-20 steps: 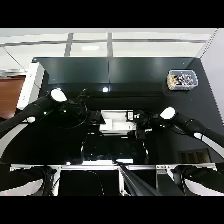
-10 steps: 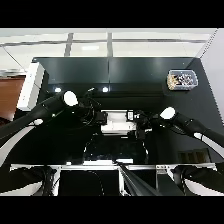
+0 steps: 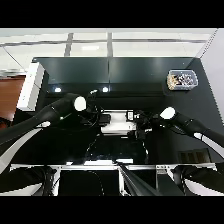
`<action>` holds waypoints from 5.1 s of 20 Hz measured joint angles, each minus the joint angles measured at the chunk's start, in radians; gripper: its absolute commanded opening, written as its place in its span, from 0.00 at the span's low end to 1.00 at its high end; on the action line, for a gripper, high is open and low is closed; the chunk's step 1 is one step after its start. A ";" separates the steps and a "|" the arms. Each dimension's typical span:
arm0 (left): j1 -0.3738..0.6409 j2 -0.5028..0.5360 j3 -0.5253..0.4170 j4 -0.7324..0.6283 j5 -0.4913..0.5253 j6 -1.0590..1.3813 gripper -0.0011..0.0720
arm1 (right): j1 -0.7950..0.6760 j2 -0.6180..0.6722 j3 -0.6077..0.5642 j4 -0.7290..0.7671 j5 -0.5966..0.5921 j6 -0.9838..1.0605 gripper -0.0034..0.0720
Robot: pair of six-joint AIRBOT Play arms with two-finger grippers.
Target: Fold the box and place the chain.
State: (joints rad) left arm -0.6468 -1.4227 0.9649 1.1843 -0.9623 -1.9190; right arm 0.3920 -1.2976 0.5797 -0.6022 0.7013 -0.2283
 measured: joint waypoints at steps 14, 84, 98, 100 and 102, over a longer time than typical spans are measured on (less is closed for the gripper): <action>-0.161 -0.106 0.164 0.285 -0.167 -0.419 0.39 | 0.000 0.000 0.000 0.000 0.000 0.000 0.26; -0.173 -0.125 0.176 0.299 -0.183 -0.465 0.05 | -0.009 0.150 -0.001 -0.177 0.043 0.138 0.29; -0.173 -0.125 0.176 0.298 -0.174 -0.463 0.05 | 0.017 0.029 -0.001 0.155 -0.005 0.015 0.17; -0.173 -0.125 0.176 0.297 -0.169 -0.467 0.05 | 0.016 0.022 -0.001 0.166 -0.026 0.037 0.47; -0.173 -0.125 0.177 0.296 -0.168 -0.467 0.05 | 0.015 0.020 -0.001 0.165 -0.037 0.069 0.10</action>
State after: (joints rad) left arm -0.8196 -1.5475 1.1416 1.4807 -1.1305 -2.3856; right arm 0.4072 -1.2778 0.5789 -0.4370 0.6643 -0.1596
